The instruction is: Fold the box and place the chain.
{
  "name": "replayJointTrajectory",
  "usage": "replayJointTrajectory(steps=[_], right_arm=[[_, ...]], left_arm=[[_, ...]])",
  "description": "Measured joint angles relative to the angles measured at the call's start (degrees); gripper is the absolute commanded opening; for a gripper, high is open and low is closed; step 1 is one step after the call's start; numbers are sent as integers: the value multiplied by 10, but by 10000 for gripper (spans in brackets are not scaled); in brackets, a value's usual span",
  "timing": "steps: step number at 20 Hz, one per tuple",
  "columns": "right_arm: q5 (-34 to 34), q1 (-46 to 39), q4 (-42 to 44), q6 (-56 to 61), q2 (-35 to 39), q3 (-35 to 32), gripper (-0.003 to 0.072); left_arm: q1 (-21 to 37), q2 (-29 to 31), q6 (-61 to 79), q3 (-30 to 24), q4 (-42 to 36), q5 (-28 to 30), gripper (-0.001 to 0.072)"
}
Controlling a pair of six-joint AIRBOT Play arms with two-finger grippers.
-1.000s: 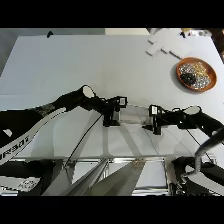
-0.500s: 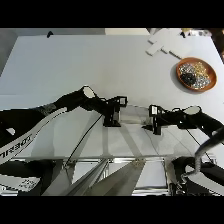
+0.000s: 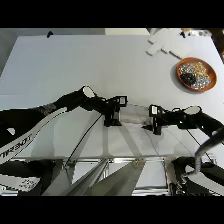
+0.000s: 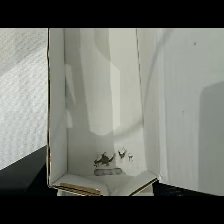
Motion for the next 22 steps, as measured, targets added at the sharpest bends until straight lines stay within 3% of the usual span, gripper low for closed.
replayJointTrajectory(steps=[22], right_arm=[[3, 1, 26, 0, 0, 0, 402]], left_arm=[[0, 0, -2, 0, 3, -3, 171]])
